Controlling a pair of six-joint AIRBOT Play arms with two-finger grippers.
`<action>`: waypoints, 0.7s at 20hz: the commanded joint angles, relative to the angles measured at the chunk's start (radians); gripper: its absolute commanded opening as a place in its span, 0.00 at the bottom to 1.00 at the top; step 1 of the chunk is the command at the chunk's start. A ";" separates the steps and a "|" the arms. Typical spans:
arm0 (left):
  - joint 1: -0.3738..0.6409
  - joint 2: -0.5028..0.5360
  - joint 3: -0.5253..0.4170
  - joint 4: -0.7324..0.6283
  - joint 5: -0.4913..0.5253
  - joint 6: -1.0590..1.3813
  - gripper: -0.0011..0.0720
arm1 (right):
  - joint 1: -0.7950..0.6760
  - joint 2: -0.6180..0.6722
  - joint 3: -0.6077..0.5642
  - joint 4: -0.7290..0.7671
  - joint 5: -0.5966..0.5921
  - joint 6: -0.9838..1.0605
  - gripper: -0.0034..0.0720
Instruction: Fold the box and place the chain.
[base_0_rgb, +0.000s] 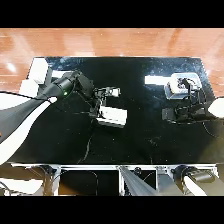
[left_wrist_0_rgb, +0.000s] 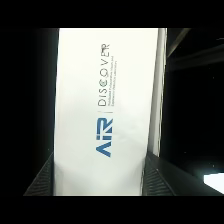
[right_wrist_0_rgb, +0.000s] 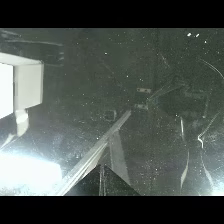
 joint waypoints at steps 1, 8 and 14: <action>0.000 -0.008 0.000 0.000 0.001 -0.064 0.83 | 0.001 0.001 0.000 0.000 0.000 0.000 0.08; 0.000 -0.008 0.096 0.008 0.109 -0.148 0.05 | 0.001 0.001 0.000 0.000 0.000 0.000 0.08; 0.011 0.034 0.149 0.127 0.184 -0.355 0.04 | 0.001 0.001 0.000 0.000 0.001 0.000 0.08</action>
